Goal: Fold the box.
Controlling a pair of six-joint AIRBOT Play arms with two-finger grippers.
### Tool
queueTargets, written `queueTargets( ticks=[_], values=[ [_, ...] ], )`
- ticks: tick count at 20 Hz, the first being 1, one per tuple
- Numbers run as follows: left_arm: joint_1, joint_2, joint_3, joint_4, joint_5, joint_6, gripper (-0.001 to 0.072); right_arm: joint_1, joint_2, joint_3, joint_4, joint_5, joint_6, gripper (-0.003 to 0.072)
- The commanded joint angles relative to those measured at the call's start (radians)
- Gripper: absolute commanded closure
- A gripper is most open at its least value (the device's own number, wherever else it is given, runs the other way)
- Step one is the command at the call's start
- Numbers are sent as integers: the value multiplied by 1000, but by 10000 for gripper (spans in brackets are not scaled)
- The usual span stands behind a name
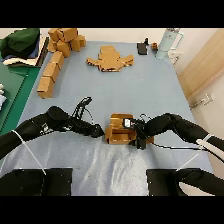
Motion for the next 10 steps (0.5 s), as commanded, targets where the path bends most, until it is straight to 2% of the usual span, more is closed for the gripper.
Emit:
queueTargets(
  ticks=[1, 7, 10],
  values=[
    [-3, -1, 26, -1, -14, -45, 308, 0, 1, 0, 0, 0, 0, 139],
    [-14, -13, 39, -13, -19, -61, 306, 0, 1, 0, 0, 0, 0, 139],
    [-52, -48, 39, -86, -6, -60, 306, 0, 1, 0, 0, 0, 0, 139]
  ],
)
